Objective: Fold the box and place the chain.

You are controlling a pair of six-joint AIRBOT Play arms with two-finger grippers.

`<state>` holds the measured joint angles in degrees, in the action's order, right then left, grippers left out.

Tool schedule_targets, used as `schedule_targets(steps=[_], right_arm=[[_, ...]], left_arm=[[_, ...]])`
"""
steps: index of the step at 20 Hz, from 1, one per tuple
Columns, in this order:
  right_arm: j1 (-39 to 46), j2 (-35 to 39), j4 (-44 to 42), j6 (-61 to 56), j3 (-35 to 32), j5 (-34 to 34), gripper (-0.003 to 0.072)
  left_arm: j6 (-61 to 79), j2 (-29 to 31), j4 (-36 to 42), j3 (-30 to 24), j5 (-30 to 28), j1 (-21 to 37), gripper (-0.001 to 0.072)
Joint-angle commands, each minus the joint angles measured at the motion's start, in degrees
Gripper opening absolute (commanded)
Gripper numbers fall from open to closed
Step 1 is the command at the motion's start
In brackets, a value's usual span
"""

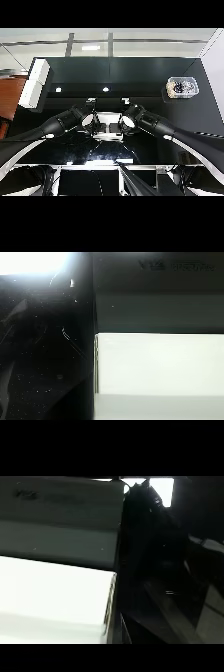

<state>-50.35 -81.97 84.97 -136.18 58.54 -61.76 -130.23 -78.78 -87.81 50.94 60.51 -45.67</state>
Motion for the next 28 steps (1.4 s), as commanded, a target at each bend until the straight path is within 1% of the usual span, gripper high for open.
schedule_targets(steps=[1,7,14,16,17,18,19,25,26,27,28], right_arm=[[0.0,-0.6,0.8,-0.9,0.1,1.1,0.0263],[0.0,-2.1,0.7,-1.6,0.1,1.8,0.0262],[0.0,-2.3,0.6,-1.6,0.1,2.0,0.0262],[0.0,-2.3,0.6,-1.6,0.1,2.0,0.0185],[0.0,-2.3,0.6,-1.6,0.1,2.1,0.0179],[0.0,-2.3,0.5,-1.6,0.1,2.0,0.0067],[-0.1,-2.3,0.3,-1.6,0.1,2.0,0.0027],[0.0,-2.3,-0.5,-3.1,0.1,2.3,0.0034],[0.0,-2.3,-0.5,-3.1,0.1,2.3,0.0252],[0.0,-2.3,-0.5,-3.0,0.1,2.1,0.0451],[0.1,-2.0,-0.5,-2.1,0.1,1.8,0.0504]], left_arm=[[0.0,0.0,0.0,0.0,0.0,0.0,0.0031],[0.0,0.0,0.0,0.0,0.0,0.0,0.0031],[0.0,0.0,0.0,0.0,-0.1,0.0,0.0031],[0.0,0.0,0.0,0.0,-0.1,0.0,0.0031],[0.0,0.0,0.0,0.0,-0.1,0.0,0.0031],[0.0,0.0,0.0,0.0,-0.1,0.0,0.0031],[0.0,0.0,0.0,0.0,-0.1,0.0,0.0031],[0.0,0.0,0.0,0.0,0.0,0.0,0.0031],[0.0,0.0,0.0,0.0,-0.1,0.0,0.0031],[0.0,0.0,0.0,0.0,-0.1,0.0,0.0031],[0.0,0.0,0.0,0.0,0.0,0.0,0.0031]])
